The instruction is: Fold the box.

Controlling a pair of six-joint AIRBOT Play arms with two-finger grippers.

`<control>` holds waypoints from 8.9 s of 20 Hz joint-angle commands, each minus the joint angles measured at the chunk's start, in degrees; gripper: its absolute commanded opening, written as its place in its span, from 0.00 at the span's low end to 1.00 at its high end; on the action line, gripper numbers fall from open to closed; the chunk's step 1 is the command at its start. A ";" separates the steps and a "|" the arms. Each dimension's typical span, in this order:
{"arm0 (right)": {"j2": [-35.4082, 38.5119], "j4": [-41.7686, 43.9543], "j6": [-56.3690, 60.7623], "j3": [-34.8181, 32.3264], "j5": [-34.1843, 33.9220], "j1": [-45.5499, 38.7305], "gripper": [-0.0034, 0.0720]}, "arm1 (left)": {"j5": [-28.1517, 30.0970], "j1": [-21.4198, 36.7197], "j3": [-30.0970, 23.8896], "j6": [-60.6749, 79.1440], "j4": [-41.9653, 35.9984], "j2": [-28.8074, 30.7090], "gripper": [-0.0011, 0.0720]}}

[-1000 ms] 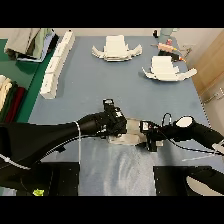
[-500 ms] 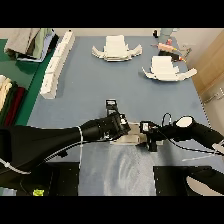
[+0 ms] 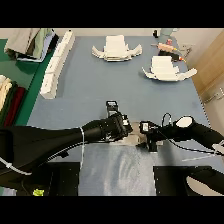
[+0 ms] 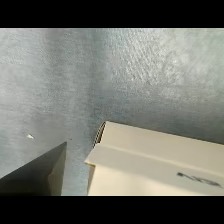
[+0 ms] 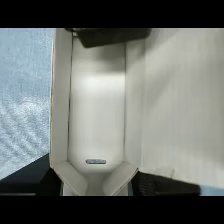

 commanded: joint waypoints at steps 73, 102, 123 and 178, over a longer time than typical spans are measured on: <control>0.04 0.04 -0.02 0.02 -0.11 0.02 0.72 | 17.20 43.98 -36.24 148.93 -53.40 39.63 0.97; 0.04 0.04 -0.02 0.02 -0.11 0.02 0.72 | 32.46 29.70 -37.55 177.43 -79.93 19.45 0.97; 0.04 0.04 -0.02 0.02 -0.11 0.02 0.72 | 38.80 24.96 -37.03 173.33 -76.59 18.67 0.70; 23.96 -19.76 35.12 0.04 15.34 -6.64 0.99 | 38.69 24.98 -36.76 172.49 -75.91 18.43 0.60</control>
